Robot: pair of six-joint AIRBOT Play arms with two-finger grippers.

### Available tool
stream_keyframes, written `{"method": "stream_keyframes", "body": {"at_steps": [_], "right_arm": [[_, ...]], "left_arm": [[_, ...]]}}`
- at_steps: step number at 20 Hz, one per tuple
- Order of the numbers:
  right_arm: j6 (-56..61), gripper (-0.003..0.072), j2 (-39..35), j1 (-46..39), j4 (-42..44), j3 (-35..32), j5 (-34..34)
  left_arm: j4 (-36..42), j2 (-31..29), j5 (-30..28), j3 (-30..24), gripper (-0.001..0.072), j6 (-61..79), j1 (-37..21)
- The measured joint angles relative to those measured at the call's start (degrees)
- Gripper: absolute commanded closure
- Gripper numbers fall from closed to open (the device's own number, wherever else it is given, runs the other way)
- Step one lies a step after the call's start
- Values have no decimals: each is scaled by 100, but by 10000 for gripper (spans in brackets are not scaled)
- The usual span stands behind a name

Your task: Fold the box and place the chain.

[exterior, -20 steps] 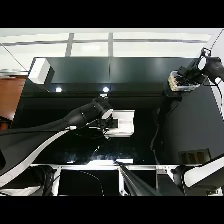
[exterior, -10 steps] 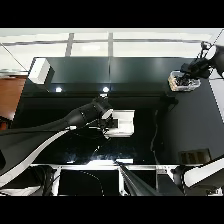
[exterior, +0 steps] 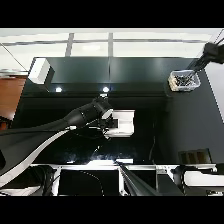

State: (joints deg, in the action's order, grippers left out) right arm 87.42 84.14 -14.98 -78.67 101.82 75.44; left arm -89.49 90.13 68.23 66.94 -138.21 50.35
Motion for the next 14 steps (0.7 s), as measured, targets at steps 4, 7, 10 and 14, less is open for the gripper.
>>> {"method": "stream_keyframes", "body": {"at_steps": [4,7,10,14], "right_arm": [[-175,650,-846,-105,824,0,96],[-293,650,-1447,-50,1427,-105,160],[-474,650,-2063,238,1731,-487,306],[-841,651,-2905,1012,1847,-1497,529]], "left_arm": [[0,0,0,0,681,0,0],[0,0,0,0,681,0,0],[0,0,0,0,680,0,0],[0,0,0,0,680,0,0]]}}
